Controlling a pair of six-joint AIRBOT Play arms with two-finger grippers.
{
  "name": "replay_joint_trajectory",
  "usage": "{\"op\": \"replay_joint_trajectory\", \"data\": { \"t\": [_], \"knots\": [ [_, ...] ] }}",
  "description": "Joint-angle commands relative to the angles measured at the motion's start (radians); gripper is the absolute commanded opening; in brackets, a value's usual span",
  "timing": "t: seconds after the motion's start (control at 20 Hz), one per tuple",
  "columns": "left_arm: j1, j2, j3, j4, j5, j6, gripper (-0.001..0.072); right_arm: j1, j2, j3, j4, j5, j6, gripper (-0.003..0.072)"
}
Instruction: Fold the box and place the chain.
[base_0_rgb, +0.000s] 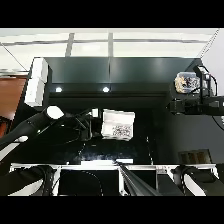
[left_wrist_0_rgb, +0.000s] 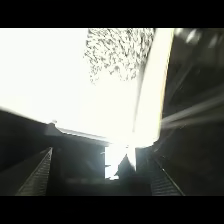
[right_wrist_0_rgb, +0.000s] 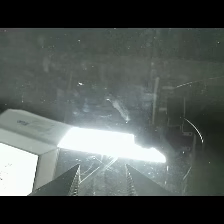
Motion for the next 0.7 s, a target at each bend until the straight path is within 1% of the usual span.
{"op": "replay_joint_trajectory", "data": {
  "t": [0.0,0.15,0.3,0.45,0.65],
  "knots": [
    [-0.010,-0.080,0.058,0.018,0.022,0.162,0.0717,0.000,0.000,0.000,0.010,0.002,0.001,0.0351],
    [0.020,-0.134,0.089,0.009,-0.066,0.163,0.0717,0.000,0.000,0.000,0.010,0.001,0.001,0.0351],
    [0.010,-0.145,0.090,0.007,-0.112,0.186,0.0716,0.000,0.000,0.000,0.010,0.000,0.001,0.0351],
    [0.004,-0.147,0.090,-0.007,-0.099,0.185,0.0716,0.000,0.000,0.000,0.010,0.000,0.001,0.0351],
    [0.005,-0.156,0.090,-0.101,-0.076,0.186,0.0715,0.000,0.000,0.000,0.010,0.000,0.000,0.0351]
  ]
}}
